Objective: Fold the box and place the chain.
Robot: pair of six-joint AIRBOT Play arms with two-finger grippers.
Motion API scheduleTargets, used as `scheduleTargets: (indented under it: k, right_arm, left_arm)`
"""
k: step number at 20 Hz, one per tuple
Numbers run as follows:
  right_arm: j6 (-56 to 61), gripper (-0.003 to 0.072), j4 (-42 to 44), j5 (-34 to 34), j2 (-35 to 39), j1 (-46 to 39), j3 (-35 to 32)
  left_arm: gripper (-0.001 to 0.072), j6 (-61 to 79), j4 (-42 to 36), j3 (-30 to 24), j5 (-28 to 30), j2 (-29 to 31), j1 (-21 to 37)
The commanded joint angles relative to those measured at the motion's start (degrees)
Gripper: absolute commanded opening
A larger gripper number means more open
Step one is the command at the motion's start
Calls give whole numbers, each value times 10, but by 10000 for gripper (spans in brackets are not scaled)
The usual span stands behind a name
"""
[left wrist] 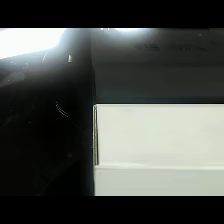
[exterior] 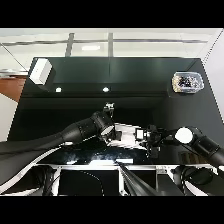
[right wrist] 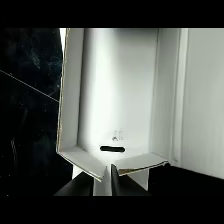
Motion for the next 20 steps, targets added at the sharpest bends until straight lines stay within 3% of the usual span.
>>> scheduleTargets:
  k: [1,8,18,19,20]
  right_arm:
    - [17,130,24,-2,-1,0,-2]
    - [17,130,109,-49,-26,8,-2]
    - [26,140,109,-54,-40,25,-2]
    - [26,260,109,-55,-40,25,-2]
    - [26,320,109,-56,-40,25,-2]
  left_arm:
    - [33,1,0,0,0,0,0]
    - [33,1,0,0,0,0,0]
    - [33,1,0,0,1,0,0]
    - [33,1,0,0,1,0,0]
    - [33,1,0,0,1,0,0]
